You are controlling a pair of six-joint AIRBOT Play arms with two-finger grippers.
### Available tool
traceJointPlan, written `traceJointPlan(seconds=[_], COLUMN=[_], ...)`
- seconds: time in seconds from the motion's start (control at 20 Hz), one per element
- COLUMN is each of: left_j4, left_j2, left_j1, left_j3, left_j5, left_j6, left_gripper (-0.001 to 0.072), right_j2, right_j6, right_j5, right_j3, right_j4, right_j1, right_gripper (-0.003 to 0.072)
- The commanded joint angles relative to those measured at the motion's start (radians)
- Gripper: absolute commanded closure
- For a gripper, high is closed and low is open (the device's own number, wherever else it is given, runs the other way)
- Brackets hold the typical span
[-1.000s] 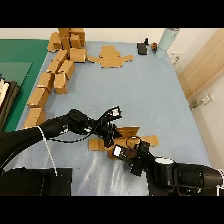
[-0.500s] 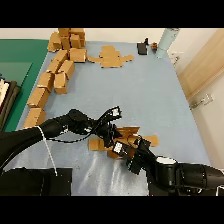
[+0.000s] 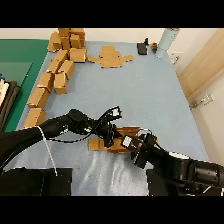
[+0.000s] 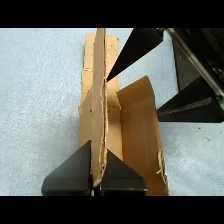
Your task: Fold the box.
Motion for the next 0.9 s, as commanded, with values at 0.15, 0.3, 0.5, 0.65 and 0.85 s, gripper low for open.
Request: traceJointPlan(seconds=[0.15,0.3,0.5,0.65,0.85], left_j4=[0.0,0.0,0.0,0.0,0.0], left_j2=[-0.001,-0.001,-0.001,-0.001,-0.001], left_j1=[0.0,0.0,0.0,0.0,0.0], left_j3=[0.0,0.0,0.0,0.0,0.0], left_j5=[0.0,0.0,0.0,0.0,0.0], left_j6=[0.0,0.0,0.0,0.0,0.0], left_gripper=[0.0699,0.07,0.0699,0.0699,0.07], right_j2=[0.083,0.083,0.053,-0.018,-0.168], right_j6=[-0.37,-0.719,-1.154,-1.389,-1.587], right_j5=[0.161,0.218,0.231,0.206,0.056], right_j3=[-0.051,-0.05,-0.047,-0.013,0.054], right_j4=[0.156,0.41,0.756,0.931,1.039], right_j1=[-0.19,-0.35,-0.594,-0.715,-0.78], right_gripper=[-0.0028,-0.0028,-0.0028,-0.0028,-0.0028])
